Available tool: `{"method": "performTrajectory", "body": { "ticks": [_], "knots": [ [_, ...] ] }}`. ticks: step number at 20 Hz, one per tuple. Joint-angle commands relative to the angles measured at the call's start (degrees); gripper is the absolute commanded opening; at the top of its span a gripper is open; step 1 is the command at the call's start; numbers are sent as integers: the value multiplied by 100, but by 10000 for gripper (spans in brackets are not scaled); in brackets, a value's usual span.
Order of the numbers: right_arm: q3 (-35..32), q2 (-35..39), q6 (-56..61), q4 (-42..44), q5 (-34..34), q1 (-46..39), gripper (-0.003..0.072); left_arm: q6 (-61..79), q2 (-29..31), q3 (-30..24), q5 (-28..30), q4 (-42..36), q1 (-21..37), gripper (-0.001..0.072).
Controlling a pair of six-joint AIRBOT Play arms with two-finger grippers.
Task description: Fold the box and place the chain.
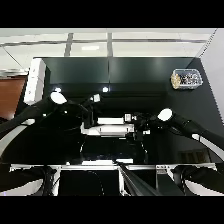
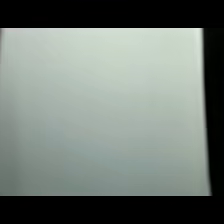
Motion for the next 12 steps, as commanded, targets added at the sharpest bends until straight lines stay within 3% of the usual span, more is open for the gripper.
{"method": "performTrajectory", "body": {
  "ticks": [1,3,4,5,7,9,12],
  "knots": [
    [4,-2,2,-7,-22,-2,406,-1469,822,4,-168,1239,334,711],
    [4,-2,2,-7,-22,-2,389,-2361,1335,2,-603,1478,566,701],
    [4,0,2,-7,-17,-2,187,-2940,1493,2,-933,1401,647,663],
    [4,0,2,-7,-17,-2,63,-3552,1545,2,-1300,1281,654,556],
    [4,0,2,-7,-17,-2,67,-4142,1464,-122,-1895,605,568,32],
    [4,0,0,-9,0,-2,68,-4019,1298,-479,-1808,-656,267,26],
    [4,0,0,-7,-2,-4,67,-3091,1008,-625,-691,-1875,-286,26]
  ]
}}
